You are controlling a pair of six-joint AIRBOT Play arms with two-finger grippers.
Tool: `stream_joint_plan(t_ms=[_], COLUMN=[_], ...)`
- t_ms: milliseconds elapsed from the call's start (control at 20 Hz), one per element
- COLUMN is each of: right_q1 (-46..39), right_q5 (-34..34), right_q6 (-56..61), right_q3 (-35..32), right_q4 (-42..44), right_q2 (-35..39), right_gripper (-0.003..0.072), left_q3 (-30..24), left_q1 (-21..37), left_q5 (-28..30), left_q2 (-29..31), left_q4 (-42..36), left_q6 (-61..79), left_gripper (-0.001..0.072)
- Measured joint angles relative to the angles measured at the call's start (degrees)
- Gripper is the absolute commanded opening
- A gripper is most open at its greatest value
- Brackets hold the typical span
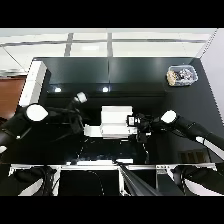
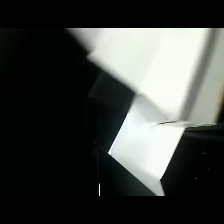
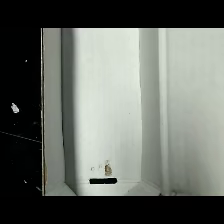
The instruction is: Fold the box and place the chain.
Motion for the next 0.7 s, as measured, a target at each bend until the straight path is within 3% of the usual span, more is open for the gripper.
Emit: stream_joint_plan(t_ms=[200,350,550,700], right_q1=[0.00,0.00,0.00,0.00], right_q5=[0.02,0.00,0.00,0.02], right_q6=[0.00,0.00,0.00,0.00], right_q3=[0.00,0.00,0.00,-0.02], right_q4=[0.00,0.00,0.00,0.00], right_q2=[0.00,0.00,0.00,0.00], right_gripper=[0.0179,0.0179,0.0179,0.0179], left_q3=[-2.78,-5.97,-7.87,-8.28], left_q1=[11.39,16.76,18.88,16.81], left_q5=[-4.48,-9.46,-14.12,-14.78], left_q2=[-2.12,-8.13,-17.64,-21.29], left_q4=[-0.55,-8.26,-21.00,-26.25], left_q6=[-24.44,-27.76,-22.82,-20.04], left_gripper=[0.0030,0.0030,0.0028,0.0028])
